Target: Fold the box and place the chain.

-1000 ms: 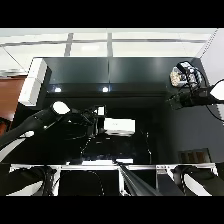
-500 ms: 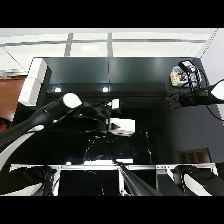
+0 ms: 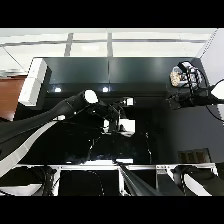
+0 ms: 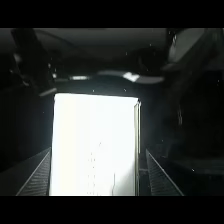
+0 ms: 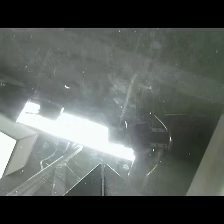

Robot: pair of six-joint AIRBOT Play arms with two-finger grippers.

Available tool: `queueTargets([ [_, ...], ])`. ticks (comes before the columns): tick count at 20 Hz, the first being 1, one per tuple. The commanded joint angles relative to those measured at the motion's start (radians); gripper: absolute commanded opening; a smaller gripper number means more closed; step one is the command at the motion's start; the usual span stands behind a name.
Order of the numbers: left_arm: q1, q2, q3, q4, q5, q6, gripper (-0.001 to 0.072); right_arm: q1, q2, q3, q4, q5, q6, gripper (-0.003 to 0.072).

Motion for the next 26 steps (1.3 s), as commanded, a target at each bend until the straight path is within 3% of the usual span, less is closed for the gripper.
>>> queueTargets([
  [1, -0.004, -0.01, 0.035, 0.052, -0.08, -0.05, 0.0716, 0.001, 0.0, -0.001, 0.001, 0.008, -0.001, 0.0017],
  [9, -0.092, -0.01, 0.093, 0.431, -0.087, -0.267, 0.0714, 0.001, 0.0, -0.001, 0.002, 0.004, -0.001, 0.0017],
  [10, -0.108, -0.01, 0.093, 0.479, -0.08, -0.288, 0.0685, 0.001, 0.0, -0.001, 0.002, 0.004, -0.001, 0.0016],
  [11, -0.123, -0.01, 0.099, 0.528, -0.073, -0.346, 0.0562, 0.001, 0.0, -0.001, 0.002, 0.004, -0.001, 0.0017],
  [12, -0.13, -0.008, 0.114, 0.576, -0.082, -0.421, 0.0374, 0.001, 0.0, -0.001, 0.002, 0.004, -0.001, 0.0017],
  [13, -0.129, 0.001, 0.131, 0.617, -0.1, -0.5, 0.0331, 0.001, 0.0, -0.001, 0.002, 0.004, -0.001, 0.0017],
  [16, -0.07, 0.08, 0.175, 0.74, -0.214, -0.712, 0.0331, 0.001, 0.0, -0.001, 0.002, 0.005, -0.001, 0.0017],
  [19, 0.076, 0.224, 0.177, 0.877, -0.425, -0.96, 0.0332, 0.001, 0.0, -0.001, 0.002, 0.005, -0.001, 0.0016],
  [22, 0.333, 0.382, 0.114, 0.89, -0.594, -1.074, 0.0332, 0.001, 0.0, -0.001, 0.002, 0.004, -0.001, 0.0017],
  [26, 0.828, 0.583, -0.13, 0.901, -0.488, -1.104, 0.0333, 0.001, 0.0, -0.001, 0.002, -0.01, -0.001, 0.0017],
])
